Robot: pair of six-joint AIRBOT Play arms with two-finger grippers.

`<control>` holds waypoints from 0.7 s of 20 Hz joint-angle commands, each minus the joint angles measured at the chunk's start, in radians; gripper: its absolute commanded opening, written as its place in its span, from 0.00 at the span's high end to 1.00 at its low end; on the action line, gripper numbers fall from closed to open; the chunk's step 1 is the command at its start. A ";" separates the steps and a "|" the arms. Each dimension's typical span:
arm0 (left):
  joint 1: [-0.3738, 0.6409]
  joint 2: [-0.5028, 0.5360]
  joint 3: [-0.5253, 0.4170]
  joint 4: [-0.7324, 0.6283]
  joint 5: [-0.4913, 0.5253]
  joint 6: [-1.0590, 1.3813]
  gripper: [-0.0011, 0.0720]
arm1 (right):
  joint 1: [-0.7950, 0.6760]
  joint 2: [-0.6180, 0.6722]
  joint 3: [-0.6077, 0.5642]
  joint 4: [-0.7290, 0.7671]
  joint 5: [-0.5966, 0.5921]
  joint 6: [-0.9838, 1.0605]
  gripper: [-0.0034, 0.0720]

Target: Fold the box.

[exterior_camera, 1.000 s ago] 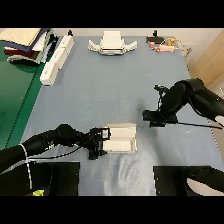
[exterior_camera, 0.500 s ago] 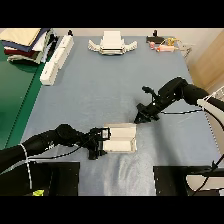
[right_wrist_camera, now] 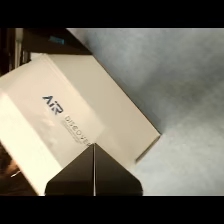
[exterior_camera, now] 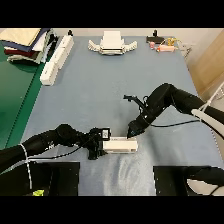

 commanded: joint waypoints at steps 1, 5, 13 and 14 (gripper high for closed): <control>0.000 0.000 0.001 0.000 0.002 0.000 0.41 | 0.118 0.167 -0.104 -0.032 0.238 -0.073 0.95; 0.000 0.000 0.001 0.000 0.001 0.000 0.41 | 0.277 0.336 -0.233 -0.109 0.564 -0.094 0.95; 0.000 0.000 0.001 0.000 0.001 0.000 0.41 | 0.597 0.473 -0.386 -0.382 0.835 -0.032 0.95; 0.000 0.000 0.001 0.000 0.001 0.000 0.41 | 0.620 0.478 -0.386 -0.407 0.835 -0.030 0.94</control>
